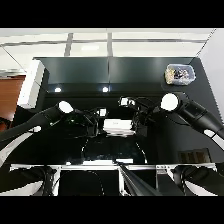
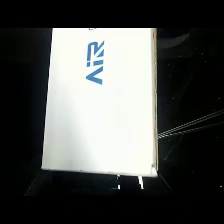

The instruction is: Fold the box and place the chain.

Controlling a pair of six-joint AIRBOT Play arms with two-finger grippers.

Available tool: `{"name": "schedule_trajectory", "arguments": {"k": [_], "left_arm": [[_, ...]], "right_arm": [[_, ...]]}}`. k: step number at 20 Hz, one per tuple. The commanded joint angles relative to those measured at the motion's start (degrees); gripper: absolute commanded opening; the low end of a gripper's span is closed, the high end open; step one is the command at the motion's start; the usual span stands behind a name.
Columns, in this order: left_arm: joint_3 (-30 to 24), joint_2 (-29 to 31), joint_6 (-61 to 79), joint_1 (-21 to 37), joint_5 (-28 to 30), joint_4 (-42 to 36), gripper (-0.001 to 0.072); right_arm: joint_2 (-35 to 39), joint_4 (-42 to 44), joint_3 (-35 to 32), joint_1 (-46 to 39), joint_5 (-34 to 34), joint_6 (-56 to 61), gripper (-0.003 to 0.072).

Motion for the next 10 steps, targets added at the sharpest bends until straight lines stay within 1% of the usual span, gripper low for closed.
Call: {"name": "schedule_trajectory", "arguments": {"k": [1, 6, 10], "left_arm": [[0.02, 0.00, 0.00, 0.07, 0.00, 0.02, 0.0462], [0.02, 0.00, 0.00, 0.07, 0.00, 0.02, 0.0462], [0.02, 0.00, 0.00, 0.07, 0.00, 0.02, 0.0462]], "right_arm": [[0.02, -0.24, 0.00, 0.04, 0.13, 0.02, 0.0264], [-1.11, 0.20, 0.00, 0.15, -0.83, 0.02, 0.0263], [-1.55, -0.85, 0.00, 0.13, 0.15, 0.02, 0.0263]]}}
